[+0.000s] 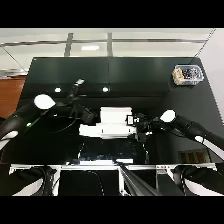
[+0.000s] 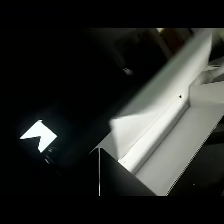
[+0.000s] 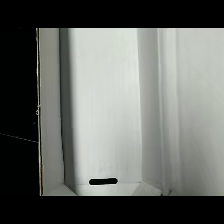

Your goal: Fold the box and place the chain.

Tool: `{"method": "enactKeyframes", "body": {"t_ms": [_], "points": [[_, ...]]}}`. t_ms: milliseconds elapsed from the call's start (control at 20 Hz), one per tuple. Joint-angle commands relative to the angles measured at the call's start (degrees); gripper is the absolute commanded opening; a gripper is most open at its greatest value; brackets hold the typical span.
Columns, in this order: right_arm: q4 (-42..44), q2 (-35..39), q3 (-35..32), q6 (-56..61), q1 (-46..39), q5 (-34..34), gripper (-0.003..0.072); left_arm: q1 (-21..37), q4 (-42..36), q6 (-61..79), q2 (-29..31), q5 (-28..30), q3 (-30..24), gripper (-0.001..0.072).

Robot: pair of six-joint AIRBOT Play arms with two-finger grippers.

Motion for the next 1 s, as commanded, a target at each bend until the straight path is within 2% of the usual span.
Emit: {"method": "enactKeyframes", "body": {"t_ms": [0, 150, 200, 250, 300, 400, 500, 550, 700, 950], "points": [[0.1, 0.0, 0.0, 0.0, 0.0, -0.1, 0.0172, 5.4, -2.9, 9.1, 9.4, 0.8, -6.7, 0.0029], [0.1, 0.0, 0.0, 0.0, 0.0, -0.1, 0.0173, 5.1, -2.5, 34.3, 8.0, -12.0, -8.3, 0.0032], [0.1, 0.0, 0.0, 0.0, 0.0, -0.1, 0.0172, 4.5, -2.1, 40.9, 7.1, -11.9, -8.6, 0.021], [0.1, 0.0, 0.0, 0.0, 0.0, -0.1, 0.0172, 3.7, -1.3, 46.8, 6.3, -10.4, -8.6, 0.0563], [0.1, 0.0, 0.0, 0.0, 0.0, -0.1, 0.0173, 2.8, -0.3, 50.4, 5.3, -6.6, -8.5, 0.0713], [0.1, 0.0, 0.0, 0.1, 0.0, -0.1, 0.0173, 0.7, 4.0, 51.4, 2.9, -0.7, -8.0, 0.0712], [0.2, 0.0, 0.0, 0.1, 0.0, -0.1, 0.0172, -1.6, 9.7, 55.9, 0.5, -0.3, -6.8, 0.0712], [0.2, 0.0, 0.0, 0.1, 0.0, -0.1, 0.0172, -2.4, 10.1, 56.2, -0.9, -0.4, -6.1, 0.0712], [0.2, 0.0, 0.0, 0.1, 0.0, -0.1, 0.0173, -4.5, 7.0, 58.2, -3.7, -0.6, -5.7, 0.0712], [0.3, 0.0, 0.0, 0.0, 0.0, -0.1, 0.0173, -4.7, -2.4, 58.5, -4.9, 0.9, -5.7, 0.0712]]}}
